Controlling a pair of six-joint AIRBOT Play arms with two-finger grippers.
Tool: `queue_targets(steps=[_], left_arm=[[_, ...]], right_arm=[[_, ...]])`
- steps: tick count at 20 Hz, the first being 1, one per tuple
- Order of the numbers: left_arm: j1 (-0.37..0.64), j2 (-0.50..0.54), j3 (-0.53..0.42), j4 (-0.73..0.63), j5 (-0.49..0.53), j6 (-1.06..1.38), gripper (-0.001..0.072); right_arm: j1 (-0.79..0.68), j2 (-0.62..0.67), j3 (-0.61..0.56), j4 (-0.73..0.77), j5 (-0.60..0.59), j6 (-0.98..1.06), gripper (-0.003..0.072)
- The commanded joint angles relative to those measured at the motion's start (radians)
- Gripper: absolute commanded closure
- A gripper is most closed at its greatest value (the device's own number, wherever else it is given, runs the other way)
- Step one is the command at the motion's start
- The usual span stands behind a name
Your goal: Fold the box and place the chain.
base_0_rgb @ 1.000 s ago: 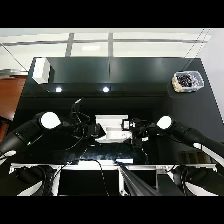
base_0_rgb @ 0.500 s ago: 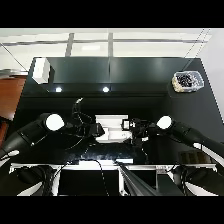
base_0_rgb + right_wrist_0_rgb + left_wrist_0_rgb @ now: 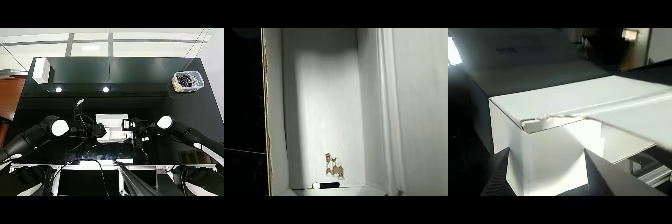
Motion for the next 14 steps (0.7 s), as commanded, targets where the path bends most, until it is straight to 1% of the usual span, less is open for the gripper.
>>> queue_targets(steps=[1, 6, 8, 9, 14], left_arm=[[-0.009, -0.015, 0.001, 0.013, 0.022, -0.027, 0.0168], [-0.008, -0.030, 0.001, 0.009, 0.034, -0.029, 0.0136], [-0.007, -0.030, 0.001, 0.005, 0.033, -0.029, 0.0015], [-0.008, -0.028, 0.001, 0.001, 0.023, -0.028, 0.0000], [-0.008, -0.028, 0.031, 0.010, -0.056, -0.007, 0.0000]], right_arm=[[0.000, 0.000, 0.000, 0.001, -0.001, 0.000, 0.0451], [0.000, -0.001, 0.000, 0.001, 0.000, 0.000, 0.0451], [0.000, 0.000, 0.000, 0.001, 0.000, 0.000, 0.0450], [0.000, 0.000, 0.000, 0.001, 0.000, 0.000, 0.0451], [0.000, 0.000, 0.000, 0.001, 0.000, 0.000, 0.0451]])
